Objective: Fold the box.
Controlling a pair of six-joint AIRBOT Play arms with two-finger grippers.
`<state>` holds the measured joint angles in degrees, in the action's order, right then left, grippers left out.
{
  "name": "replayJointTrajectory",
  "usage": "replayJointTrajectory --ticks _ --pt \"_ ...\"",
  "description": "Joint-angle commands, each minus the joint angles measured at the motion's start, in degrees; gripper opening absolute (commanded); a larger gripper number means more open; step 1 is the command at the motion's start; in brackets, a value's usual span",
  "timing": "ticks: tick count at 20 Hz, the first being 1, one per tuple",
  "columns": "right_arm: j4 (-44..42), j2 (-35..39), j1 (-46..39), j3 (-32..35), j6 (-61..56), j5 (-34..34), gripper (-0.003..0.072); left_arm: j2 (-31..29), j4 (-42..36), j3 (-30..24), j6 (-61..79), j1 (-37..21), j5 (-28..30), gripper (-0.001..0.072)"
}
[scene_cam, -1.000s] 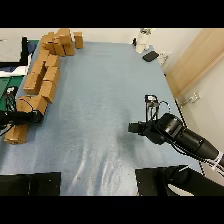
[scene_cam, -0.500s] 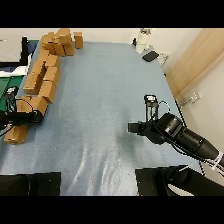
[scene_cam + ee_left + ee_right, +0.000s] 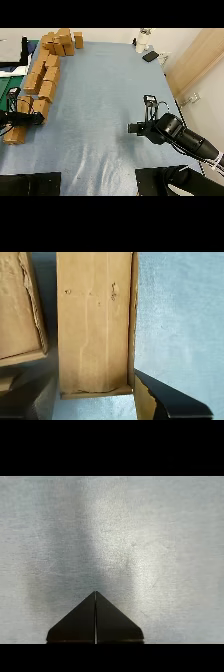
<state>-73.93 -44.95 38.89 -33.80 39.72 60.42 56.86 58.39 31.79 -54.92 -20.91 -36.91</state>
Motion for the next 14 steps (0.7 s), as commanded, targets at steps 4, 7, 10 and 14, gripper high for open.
replayJointTrajectory --ticks 4,7,10,14 --pt "-1.05 0.02 0.02 -0.04 0.44 -0.02 0.0004 -2.10 4.42 7.91 -2.19 0.00 -12.59 0.0699" --pt "-1.51 0.02 0.02 -0.04 0.50 -0.02 0.0003 -3.72 4.44 13.00 -3.50 -0.02 -19.56 0.0698" --pt "-2.91 0.00 0.02 -0.24 1.51 -0.44 0.0004 -5.09 -0.13 17.90 -12.17 0.26 -25.55 0.0652" --pt "-3.15 -2.86 -0.11 -4.79 4.76 -2.54 0.0004 -5.05 -7.93 22.60 -10.38 11.02 -27.32 0.0012"
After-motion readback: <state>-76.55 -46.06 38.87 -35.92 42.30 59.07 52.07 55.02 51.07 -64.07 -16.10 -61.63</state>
